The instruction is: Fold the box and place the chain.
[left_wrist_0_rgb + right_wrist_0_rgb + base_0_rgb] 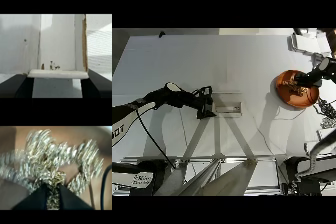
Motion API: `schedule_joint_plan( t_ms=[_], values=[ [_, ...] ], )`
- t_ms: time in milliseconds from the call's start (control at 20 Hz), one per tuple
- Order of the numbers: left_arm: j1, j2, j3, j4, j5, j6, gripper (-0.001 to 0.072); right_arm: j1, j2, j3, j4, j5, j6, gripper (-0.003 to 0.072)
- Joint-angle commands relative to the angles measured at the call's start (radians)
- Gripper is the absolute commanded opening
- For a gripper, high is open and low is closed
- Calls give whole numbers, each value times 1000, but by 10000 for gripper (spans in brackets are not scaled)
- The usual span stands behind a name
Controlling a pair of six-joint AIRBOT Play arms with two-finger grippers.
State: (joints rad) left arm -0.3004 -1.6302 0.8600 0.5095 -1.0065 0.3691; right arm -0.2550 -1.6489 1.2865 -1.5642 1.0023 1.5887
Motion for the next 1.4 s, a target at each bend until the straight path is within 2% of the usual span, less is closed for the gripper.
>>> schedule_joint_plan(
  t_ms=[0,350,600,750,1000,1350],
  values=[
    [0,0,0,0,0,0,393,36,114,5,-37,31,-120,7],
    [0,0,0,0,0,0,393,188,353,5,-35,319,-187,5],
    [0,0,0,0,0,0,393,395,406,5,-24,432,-164,6],
    [0,0,0,0,0,0,393,540,404,4,-20,426,-145,6],
    [0,0,0,0,0,0,393,735,404,5,26,341,-96,6],
    [0,0,0,0,0,0,393,852,404,5,156,313,-97,7]
  ],
)
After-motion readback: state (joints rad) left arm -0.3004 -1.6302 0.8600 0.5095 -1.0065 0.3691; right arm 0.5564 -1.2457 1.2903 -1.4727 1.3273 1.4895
